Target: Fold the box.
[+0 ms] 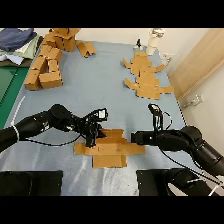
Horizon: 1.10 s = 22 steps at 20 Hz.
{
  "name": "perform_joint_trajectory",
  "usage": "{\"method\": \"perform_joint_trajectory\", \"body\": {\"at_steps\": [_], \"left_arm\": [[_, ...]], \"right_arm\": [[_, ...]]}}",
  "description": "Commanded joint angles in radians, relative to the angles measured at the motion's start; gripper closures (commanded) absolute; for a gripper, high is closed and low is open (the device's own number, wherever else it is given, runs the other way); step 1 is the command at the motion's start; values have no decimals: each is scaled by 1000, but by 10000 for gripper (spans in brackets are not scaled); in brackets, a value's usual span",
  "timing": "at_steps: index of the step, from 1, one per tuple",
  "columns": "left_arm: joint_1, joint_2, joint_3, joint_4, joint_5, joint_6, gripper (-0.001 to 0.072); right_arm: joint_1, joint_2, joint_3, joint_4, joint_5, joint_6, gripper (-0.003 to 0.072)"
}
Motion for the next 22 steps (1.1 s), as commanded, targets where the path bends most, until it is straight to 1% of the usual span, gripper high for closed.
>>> {"method": "perform_joint_trajectory", "body": {"at_steps": [1,8,13,16,19,22], "left_arm": [[0,-1,-10,-3,1,-1,696],[0,-1,-13,-3,-10,-31,695],[0,-1,-41,-3,-9,-31,695],[0,-1,-41,-3,3,-31,695],[2,-1,-41,-3,3,-31,695],[1,-1,-41,-3,0,-30,695]], "right_arm": [[0,-1,1,-7,3,2,682],[0,-1,1,-7,2,2,682],[0,-1,1,-7,2,1,682],[0,-1,1,-2,1,1,682],[1,2,1,37,-18,0,683],[36,8,4,117,-86,-42,683]]}}
